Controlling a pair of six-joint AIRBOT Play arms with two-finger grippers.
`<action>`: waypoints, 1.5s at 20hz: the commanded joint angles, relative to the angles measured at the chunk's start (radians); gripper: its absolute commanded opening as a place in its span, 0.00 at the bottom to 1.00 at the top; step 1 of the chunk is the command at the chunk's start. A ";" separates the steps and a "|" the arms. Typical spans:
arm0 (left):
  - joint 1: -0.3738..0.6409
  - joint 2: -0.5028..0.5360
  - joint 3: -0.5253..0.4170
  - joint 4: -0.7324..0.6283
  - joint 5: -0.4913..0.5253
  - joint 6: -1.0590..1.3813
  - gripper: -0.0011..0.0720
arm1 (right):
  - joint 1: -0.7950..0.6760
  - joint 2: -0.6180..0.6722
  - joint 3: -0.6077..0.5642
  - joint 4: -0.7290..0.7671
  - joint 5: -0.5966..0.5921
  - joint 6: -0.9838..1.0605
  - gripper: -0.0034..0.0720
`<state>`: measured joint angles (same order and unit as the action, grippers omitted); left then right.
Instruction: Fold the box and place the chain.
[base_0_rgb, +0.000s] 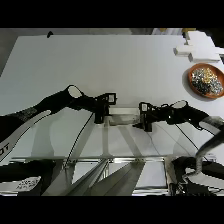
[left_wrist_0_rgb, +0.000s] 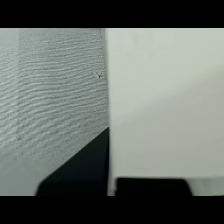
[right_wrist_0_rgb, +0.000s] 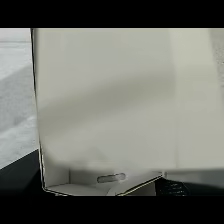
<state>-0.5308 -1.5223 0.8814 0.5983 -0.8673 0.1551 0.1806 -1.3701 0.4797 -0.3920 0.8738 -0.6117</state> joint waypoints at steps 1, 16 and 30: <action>0.002 0.015 0.000 0.002 -0.032 -0.013 0.41 | 0.001 0.001 0.000 0.004 -0.002 0.002 0.59; -0.058 0.406 0.000 0.412 -0.308 -0.554 0.02 | 0.001 0.001 0.000 0.004 -0.002 0.002 0.59; -0.369 0.154 -0.007 0.333 0.746 -1.215 0.03 | 0.001 0.001 0.000 0.004 -0.001 0.002 0.59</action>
<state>-0.9092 -1.3094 0.8745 0.9386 -0.3538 -0.8242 0.1810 -1.3701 0.4797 -0.3882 0.8722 -0.6102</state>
